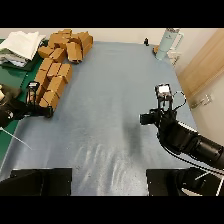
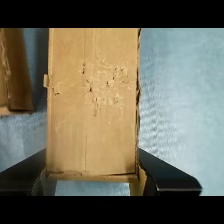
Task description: Fold the box.
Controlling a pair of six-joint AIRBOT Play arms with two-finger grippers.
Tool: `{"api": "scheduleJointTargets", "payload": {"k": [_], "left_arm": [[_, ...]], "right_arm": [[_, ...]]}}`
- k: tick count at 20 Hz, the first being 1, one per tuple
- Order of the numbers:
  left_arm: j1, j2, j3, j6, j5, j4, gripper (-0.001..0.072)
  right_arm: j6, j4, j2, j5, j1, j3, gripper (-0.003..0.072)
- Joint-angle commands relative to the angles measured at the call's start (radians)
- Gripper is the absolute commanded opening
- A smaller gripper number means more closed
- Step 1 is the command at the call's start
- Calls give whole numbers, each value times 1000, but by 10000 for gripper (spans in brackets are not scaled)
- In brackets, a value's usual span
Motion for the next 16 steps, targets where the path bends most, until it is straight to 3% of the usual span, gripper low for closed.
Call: {"api": "scheduleJointTargets", "payload": {"k": [1, 11, 12, 13, 16], "left_arm": [[-32, -37, 0, -13, 131, -31, 320], [-35, -35, 0, -14, 128, -34, 323], [-34, -35, 0, -13, 122, -32, 372], [-32, -34, 0, -15, 108, -32, 719], [-13, -26, 8, -14, -31, 2, 708]], "right_arm": [[3, 17, -1, 10, 0, 0, 8], [2, 53, -2, 10, 0, 0, 7], [2, 54, -2, 10, 0, 0, 7], [2, 57, -2, 10, 0, 0, 8], [2, 86, -2, 8, 0, 0, 7]]}}
